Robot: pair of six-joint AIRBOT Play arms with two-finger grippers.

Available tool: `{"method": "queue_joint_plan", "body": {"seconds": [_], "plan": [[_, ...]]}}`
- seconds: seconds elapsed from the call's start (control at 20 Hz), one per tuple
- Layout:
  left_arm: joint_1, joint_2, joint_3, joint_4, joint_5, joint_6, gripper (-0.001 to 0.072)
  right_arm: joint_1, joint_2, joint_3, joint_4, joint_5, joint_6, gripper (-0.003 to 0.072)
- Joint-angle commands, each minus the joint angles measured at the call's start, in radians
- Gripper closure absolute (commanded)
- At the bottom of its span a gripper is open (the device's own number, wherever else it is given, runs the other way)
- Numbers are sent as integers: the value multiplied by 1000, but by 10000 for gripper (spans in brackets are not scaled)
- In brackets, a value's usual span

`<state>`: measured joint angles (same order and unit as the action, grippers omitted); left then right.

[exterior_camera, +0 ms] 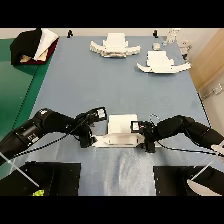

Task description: Fold the box.

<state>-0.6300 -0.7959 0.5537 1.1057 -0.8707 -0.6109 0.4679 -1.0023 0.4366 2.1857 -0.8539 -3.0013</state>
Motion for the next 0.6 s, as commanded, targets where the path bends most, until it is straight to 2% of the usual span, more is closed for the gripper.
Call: {"method": "queue_joint_plan", "body": {"seconds": [0.0,0.1,0.3,0.5,0.55], "plan": [[21,-66,-27,-90,8,209,24,0,0,0,0,0,0,183],[21,-116,-27,-153,33,292,121,0,0,0,0,0,0,183],[18,-188,-27,-223,63,368,121,0,0,0,0,0,0,183],[12,-209,-26,-330,113,441,123,0,0,1,0,0,0,184],[4,-211,-26,-345,111,458,217,0,0,1,0,0,0,184]]}}
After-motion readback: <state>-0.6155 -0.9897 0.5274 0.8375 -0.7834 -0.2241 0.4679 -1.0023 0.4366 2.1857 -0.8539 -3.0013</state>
